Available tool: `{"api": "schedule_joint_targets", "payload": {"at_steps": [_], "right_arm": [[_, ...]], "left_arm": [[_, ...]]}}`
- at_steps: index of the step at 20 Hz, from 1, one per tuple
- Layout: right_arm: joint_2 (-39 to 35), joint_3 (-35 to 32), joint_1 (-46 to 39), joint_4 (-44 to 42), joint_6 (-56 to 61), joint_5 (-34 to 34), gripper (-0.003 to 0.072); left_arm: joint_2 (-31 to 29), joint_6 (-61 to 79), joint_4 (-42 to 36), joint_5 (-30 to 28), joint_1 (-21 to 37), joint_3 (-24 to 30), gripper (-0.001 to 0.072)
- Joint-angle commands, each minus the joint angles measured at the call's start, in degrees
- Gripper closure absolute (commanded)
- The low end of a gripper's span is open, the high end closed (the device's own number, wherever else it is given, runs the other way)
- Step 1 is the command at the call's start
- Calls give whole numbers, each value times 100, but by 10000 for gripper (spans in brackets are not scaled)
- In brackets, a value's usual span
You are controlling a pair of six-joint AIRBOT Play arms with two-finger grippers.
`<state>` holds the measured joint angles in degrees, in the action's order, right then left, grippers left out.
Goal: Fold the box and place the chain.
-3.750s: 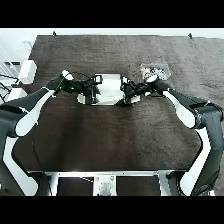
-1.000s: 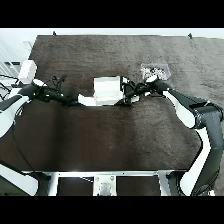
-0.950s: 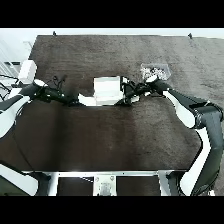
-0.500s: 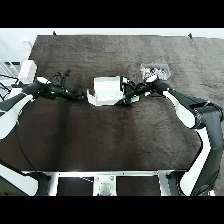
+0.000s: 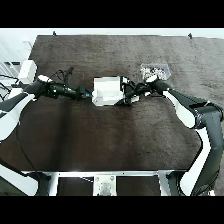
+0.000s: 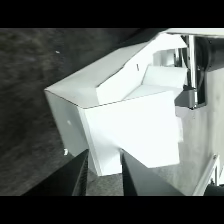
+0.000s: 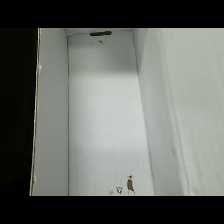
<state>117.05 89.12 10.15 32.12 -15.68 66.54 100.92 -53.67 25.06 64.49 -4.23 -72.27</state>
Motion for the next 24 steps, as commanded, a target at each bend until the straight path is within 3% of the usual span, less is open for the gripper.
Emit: {"api": "schedule_joint_targets", "payload": {"at_steps": [1,5,7,20,24], "right_arm": [[0,-2,2,-2,2,0,51],[0,-2,2,-2,2,0,51],[0,-2,2,-2,2,0,51],[0,-2,2,-2,2,0,51],[0,-2,2,-2,2,0,52]], "left_arm": [[-2,7,-39,-35,-105,-7,455],[-4,-144,-66,-61,-127,-9,453],[-33,-236,-61,-103,-129,-9,289],[-278,-1108,767,-774,-546,-11,291],[-278,-1950,1908,-872,-876,-439,290]]}}
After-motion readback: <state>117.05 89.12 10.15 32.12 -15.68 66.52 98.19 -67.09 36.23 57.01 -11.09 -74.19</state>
